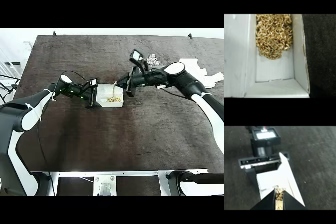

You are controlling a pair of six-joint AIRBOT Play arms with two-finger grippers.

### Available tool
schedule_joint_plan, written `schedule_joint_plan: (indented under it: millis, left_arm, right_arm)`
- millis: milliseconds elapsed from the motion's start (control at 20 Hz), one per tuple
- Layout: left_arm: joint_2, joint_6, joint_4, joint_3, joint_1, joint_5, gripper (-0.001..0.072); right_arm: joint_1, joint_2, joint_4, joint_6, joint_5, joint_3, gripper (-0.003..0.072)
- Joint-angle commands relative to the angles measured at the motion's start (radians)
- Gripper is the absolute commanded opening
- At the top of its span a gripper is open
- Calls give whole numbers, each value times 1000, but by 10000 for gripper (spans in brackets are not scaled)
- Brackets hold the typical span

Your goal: Fold the box and place the chain.

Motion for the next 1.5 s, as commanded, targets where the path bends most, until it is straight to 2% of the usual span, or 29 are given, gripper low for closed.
schedule_joint_plan:
  millis: [0,50,150,450,550,750,950,1150,1450]
  left_arm:
    - [0,0,0,0,-1,0,349]
    - [0,0,0,0,-1,0,349]
    - [0,0,0,0,-1,0,349]
    - [0,0,0,0,-1,0,349]
    - [0,0,0,0,-1,0,349]
    - [0,0,0,0,-1,0,349]
    - [0,0,0,0,-1,0,349]
    - [0,0,0,0,-1,0,349]
    - [0,0,0,0,-1,0,349]
  right_arm:
    - [42,-53,14,0,-91,0,5]
    - [37,-65,11,0,-109,0,99]
    - [29,-67,13,0,-130,2,538]
    - [-2,2,16,27,-132,9,547]
    - [-35,33,35,28,-157,10,447]
    - [-116,5,147,71,-183,47,436]
    - [-152,-123,145,159,-53,164,414]
    - [-150,-254,75,203,78,255,406]
    - [-133,-320,-42,244,238,277,406]
